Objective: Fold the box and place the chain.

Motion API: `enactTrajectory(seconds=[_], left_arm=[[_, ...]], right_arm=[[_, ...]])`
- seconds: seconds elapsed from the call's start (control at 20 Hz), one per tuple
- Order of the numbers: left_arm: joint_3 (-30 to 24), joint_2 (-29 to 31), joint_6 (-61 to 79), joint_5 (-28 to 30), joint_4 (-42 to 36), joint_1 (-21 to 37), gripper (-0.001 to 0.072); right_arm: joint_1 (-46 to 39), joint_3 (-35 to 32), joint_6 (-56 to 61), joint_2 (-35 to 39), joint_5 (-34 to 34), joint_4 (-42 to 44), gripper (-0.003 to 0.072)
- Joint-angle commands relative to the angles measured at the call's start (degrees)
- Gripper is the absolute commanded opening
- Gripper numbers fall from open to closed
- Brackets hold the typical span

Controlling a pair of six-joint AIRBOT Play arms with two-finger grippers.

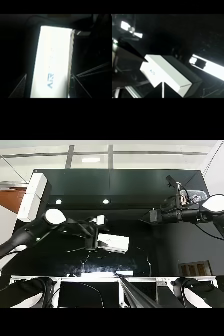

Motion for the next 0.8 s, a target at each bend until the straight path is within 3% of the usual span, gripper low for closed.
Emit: enactTrajectory(seconds=[0.0,0.25,0.75], left_arm=[[2.62,-4.09,-2.6,1.66,0.2,-4.07,0.0717],[2.64,-5.29,-6.27,1.46,8.09,-4.04,0.0718],[2.64,-6.1,-6.29,1.75,7.41,-4.07,0.0717]], right_arm=[[-0.31,0.02,0.02,0.11,0.04,-1.46,0.0036],[-0.31,-0.09,0.02,0.11,0.09,-1.46,0.0037],[-0.31,-0.09,0.04,0.11,0.04,-1.46,0.0037]])
